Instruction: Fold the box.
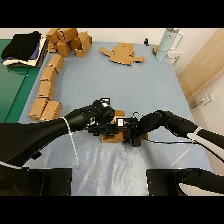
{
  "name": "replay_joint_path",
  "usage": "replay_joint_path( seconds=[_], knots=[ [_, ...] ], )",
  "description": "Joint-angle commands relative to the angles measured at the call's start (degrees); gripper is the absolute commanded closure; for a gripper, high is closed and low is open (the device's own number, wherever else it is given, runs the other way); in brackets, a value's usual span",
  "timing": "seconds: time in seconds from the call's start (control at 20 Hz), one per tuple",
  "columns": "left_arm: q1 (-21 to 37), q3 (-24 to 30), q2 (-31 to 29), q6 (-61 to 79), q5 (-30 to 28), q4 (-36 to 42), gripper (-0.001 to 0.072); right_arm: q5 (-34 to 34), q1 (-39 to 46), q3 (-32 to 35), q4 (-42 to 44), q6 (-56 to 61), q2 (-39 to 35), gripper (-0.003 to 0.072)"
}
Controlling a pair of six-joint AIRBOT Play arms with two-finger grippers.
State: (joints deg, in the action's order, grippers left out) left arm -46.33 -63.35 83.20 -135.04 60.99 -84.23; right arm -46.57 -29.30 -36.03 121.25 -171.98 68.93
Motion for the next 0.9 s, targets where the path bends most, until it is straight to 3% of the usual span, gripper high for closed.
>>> replay_joint_path(
  seconds=[0.0,0.1,0.25,0.3,0.35,0.4,0.8,0.85],
  knots=[
    [-0.1,-0.6,2.1,-3.1,-2.1,0.5,0.0293,0.0,0.0,0.0,0.0,0.0,0.0,0.0165],
    [-0.1,-0.6,3.0,-3.0,-1.7,0.7,0.0417,0.0,0.0,0.0,0.0,0.0,0.0,0.0165],
    [-0.1,-0.6,3.3,-4.6,-0.9,0.3,0.0417,0.0,0.0,0.0,0.0,0.0,0.0,0.0165],
    [-0.1,-0.6,3.3,-5.8,-0.9,0.0,0.0461,0.0,0.0,0.0,0.0,0.0,0.0,0.0165],
    [-0.1,-0.6,3.3,-6.0,-1.0,-0.3,0.0615,0.0,0.0,0.0,0.0,0.0,0.0,0.0164],
    [-0.1,-0.6,3.3,-6.1,-1.0,-1.0,0.0697,0.0,0.0,0.0,0.0,0.0,0.0,0.0165],
    [-0.1,-0.6,3.3,-6.7,-0.7,-0.5,0.0688,0.0,0.0,0.0,0.0,0.0,0.0,0.0165],
    [-0.1,-0.6,3.2,-6.4,-0.2,-0.5,0.0476,0.0,0.0,0.0,0.0,0.0,0.0,0.0164]
  ],
)
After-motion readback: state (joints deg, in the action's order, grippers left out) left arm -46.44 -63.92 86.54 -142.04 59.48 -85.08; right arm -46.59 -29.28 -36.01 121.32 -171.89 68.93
